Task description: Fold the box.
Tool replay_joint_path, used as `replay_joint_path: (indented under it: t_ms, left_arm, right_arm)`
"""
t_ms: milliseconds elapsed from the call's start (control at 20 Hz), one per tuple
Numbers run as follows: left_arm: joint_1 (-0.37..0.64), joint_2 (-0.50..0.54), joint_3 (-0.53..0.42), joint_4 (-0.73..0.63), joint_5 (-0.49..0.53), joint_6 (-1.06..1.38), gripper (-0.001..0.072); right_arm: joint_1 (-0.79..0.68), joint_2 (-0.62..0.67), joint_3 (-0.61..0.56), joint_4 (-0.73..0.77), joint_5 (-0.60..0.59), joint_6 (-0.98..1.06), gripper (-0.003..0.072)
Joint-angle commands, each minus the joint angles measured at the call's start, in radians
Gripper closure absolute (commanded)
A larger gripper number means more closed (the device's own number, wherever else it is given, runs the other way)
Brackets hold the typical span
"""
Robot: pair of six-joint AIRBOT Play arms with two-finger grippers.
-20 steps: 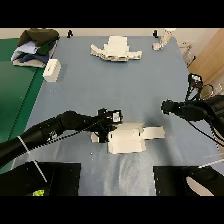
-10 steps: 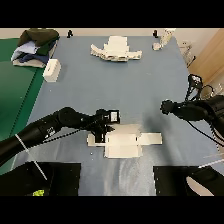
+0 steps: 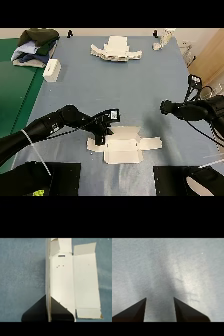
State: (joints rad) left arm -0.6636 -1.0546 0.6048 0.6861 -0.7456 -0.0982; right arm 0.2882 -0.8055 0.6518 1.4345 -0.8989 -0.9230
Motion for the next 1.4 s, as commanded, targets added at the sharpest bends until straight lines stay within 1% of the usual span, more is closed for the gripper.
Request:
replay_joint_path:
  t_ms: [0,100,200,250,300,350,400,450,600,650,750,800,900,1000,1050,1100,1150,1200,1350]
  left_arm:
    - [0.000,-0.010,-0.001,0.009,-0.067,-0.008,0.0697]
    - [0.000,-0.010,-0.001,0.009,-0.110,-0.008,0.0696]
    - [0.000,-0.010,0.000,0.009,-0.110,-0.008,0.0697]
    - [0.000,-0.010,0.000,0.009,-0.106,-0.008,0.0697]
    - [0.000,-0.010,0.000,0.009,-0.100,-0.008,0.0697]
    - [0.000,-0.010,0.000,0.009,-0.095,-0.007,0.0697]
    - [0.000,-0.010,0.000,0.009,-0.092,-0.007,0.0697]
    - [0.000,-0.010,0.000,0.009,-0.092,-0.006,0.0697]
    - [0.000,-0.010,0.000,0.009,-0.092,-0.007,0.0697]
    - [0.000,-0.010,0.000,0.009,-0.092,-0.007,0.0697]
    - [0.000,-0.010,0.000,0.009,-0.092,-0.006,0.0697]
    - [0.000,-0.010,0.000,0.009,-0.092,-0.007,0.0697]
    - [0.000,-0.010,0.000,0.009,-0.092,-0.007,0.0697]
    - [0.000,-0.010,0.000,0.009,-0.092,-0.007,0.0696]
    - [0.000,-0.010,0.000,0.009,-0.092,-0.006,0.0697]
    - [0.000,-0.010,0.000,0.009,-0.093,-0.006,0.0697]
    - [0.000,-0.010,0.000,0.009,-0.093,-0.006,0.0697]
    - [0.000,-0.010,0.000,0.009,-0.092,-0.006,0.0697]
    - [0.000,-0.010,0.000,0.009,-0.093,-0.006,0.0697]
  right_arm:
    - [0.000,0.000,0.001,0.029,0.000,-0.001,0.0171]
    - [0.000,0.000,0.001,0.048,-0.009,-0.002,0.0171]
    - [0.000,0.000,0.001,0.071,-0.040,-0.018,0.0186]
    - [0.000,0.001,0.001,0.088,-0.064,-0.039,0.0308]
    - [0.000,0.001,0.001,0.103,-0.097,-0.069,0.0496]
    - [0.000,0.001,0.001,0.119,-0.142,-0.093,0.0584]
    - [0.000,0.001,0.001,0.143,-0.190,-0.119,0.0645]
    - [0.000,0.003,0.001,0.172,-0.236,-0.158,0.0684]
    - [0.031,0.016,0.001,0.323,-0.362,-0.291,0.0684]
    - [0.065,0.029,0.001,0.357,-0.400,-0.319,0.0685]
    - [0.179,0.082,-0.010,0.361,-0.450,-0.319,0.0686]
    - [0.251,0.117,-0.024,0.361,-0.457,-0.319,0.0686]
    - [0.439,0.204,-0.074,0.358,-0.443,-0.319,0.0687]
    - [0.639,0.270,-0.135,0.328,-0.370,-0.408,0.0685]
    - [0.725,0.283,-0.161,0.292,-0.329,-0.464,0.0665]
    - [0.797,0.280,-0.180,0.250,-0.282,-0.521,0.0402]
    - [0.860,0.259,-0.196,0.201,-0.226,-0.582,0.0093]
    - [0.906,0.226,-0.203,0.164,-0.184,-0.626,0.0039]
    - [0.985,0.076,-0.202,0.093,-0.104,-0.672,0.0039]
